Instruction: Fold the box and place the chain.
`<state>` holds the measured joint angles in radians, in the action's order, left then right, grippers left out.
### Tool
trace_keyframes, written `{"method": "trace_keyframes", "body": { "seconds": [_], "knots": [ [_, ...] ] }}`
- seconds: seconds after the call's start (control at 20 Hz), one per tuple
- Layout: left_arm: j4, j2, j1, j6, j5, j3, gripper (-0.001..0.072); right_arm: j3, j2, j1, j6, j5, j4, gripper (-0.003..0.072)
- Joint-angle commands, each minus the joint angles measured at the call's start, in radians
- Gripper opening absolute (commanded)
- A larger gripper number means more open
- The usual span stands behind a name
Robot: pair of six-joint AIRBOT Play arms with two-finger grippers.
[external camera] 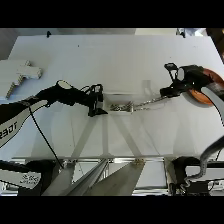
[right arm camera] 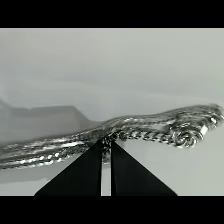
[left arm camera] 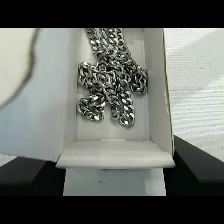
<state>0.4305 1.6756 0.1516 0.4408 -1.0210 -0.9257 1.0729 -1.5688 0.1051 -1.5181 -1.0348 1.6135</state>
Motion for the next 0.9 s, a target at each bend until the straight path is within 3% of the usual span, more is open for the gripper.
{"method": "trace_keyframes", "body": {
  "seconds": [0.0, 0.55, 0.85],
  "knots": [
    [0.0, 0.0, 0.0, 0.0, 0.0, 0.0, 0.0395, 0.0, 0.039, 0.032, 0.001, -0.026, 0.014, 0.0015],
    [0.0, 0.0, 0.0, 0.0, 0.0, 0.0, 0.0395, 0.0, 0.266, 0.133, 0.042, -0.087, -0.014, 0.0015],
    [0.0, 0.0, 0.0, 0.0, 0.0, 0.0, 0.0395, 0.0, 0.332, 0.275, 0.157, -0.111, -0.221, 0.0015]
  ]
}}
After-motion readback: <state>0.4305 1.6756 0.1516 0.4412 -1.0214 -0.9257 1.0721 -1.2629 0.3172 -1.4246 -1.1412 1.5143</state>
